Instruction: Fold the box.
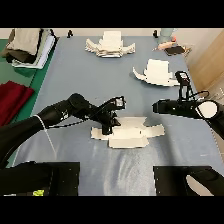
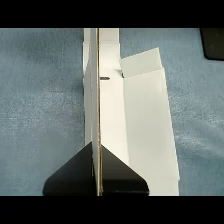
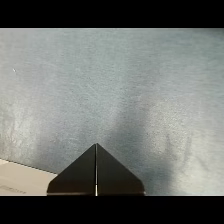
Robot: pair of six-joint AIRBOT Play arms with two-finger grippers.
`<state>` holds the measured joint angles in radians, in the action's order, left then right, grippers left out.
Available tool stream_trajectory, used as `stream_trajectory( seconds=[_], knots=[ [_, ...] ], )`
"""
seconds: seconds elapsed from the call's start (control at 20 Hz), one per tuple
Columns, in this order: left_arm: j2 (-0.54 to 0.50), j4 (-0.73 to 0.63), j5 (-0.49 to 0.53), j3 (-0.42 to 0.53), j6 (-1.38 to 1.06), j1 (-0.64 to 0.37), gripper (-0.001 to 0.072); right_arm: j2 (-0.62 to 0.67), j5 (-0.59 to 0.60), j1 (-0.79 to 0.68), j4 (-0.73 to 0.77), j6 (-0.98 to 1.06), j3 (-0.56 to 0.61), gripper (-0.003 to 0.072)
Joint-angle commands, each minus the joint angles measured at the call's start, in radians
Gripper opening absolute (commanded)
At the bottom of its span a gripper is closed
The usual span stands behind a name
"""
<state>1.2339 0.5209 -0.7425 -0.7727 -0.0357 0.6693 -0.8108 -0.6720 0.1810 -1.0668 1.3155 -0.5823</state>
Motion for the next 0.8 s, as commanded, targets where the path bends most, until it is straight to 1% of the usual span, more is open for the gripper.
stream_trajectory(
  seconds=[0.0, 0.25, 0.55, 0.75],
  knots=[
    [-0.002, 0.004, 0.002, 0.018, 0.008, 0.003, 0.0014, 0.000, 0.000, 0.000, 0.000, 0.000, 0.000, 0.0002],
    [-0.002, 0.013, -0.006, 0.035, 0.034, 0.005, 0.0015, 0.000, 0.000, 0.000, 0.000, 0.000, 0.000, 0.0002],
    [-0.002, 0.018, -0.054, 0.035, 0.058, 0.005, 0.0015, 0.000, 0.000, 0.000, 0.000, 0.000, 0.000, 0.0002],
    [-0.006, 0.018, -0.053, 0.034, 0.063, 0.004, 0.0015, 0.000, 0.000, 0.000, 0.000, -0.006, 0.000, 0.0002]
  ],
)
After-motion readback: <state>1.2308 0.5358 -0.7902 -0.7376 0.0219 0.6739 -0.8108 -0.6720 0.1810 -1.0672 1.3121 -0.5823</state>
